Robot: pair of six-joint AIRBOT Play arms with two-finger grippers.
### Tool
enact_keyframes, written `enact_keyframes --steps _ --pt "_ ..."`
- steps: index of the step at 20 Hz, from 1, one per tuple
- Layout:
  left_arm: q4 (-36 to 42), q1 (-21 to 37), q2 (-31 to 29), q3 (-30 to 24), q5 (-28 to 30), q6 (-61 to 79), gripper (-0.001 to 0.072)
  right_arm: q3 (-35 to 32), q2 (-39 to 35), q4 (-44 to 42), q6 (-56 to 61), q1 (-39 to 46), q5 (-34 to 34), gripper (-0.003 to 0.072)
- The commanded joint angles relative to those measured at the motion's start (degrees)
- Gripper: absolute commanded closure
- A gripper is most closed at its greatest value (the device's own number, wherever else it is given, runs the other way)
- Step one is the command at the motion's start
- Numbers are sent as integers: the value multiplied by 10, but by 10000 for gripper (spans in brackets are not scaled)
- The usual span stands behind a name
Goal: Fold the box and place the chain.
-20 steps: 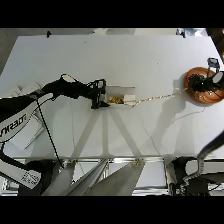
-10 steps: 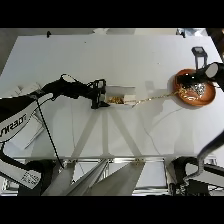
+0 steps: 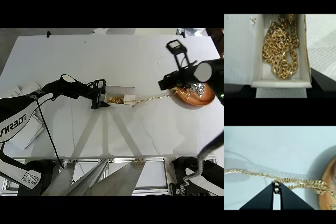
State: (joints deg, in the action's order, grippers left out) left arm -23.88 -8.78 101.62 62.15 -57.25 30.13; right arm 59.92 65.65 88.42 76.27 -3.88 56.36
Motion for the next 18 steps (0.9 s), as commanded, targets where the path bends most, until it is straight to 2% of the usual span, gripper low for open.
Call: enact_keyframes --steps 1,7,12,15,18 --pt "0 0 0 1 0 0 197 0 -6 -7 -1 -93 7 669" --pt "0 0 0 1 0 0 197 0 20 -36 -4 -184 -21 670" --pt "0 0 0 1 0 0 197 0 85 -111 -35 -188 -53 671" --pt "0 0 0 1 0 0 197 0 125 -123 -35 -188 -99 671" --pt "0 0 0 1 0 0 197 0 160 -125 -35 -189 -111 670"
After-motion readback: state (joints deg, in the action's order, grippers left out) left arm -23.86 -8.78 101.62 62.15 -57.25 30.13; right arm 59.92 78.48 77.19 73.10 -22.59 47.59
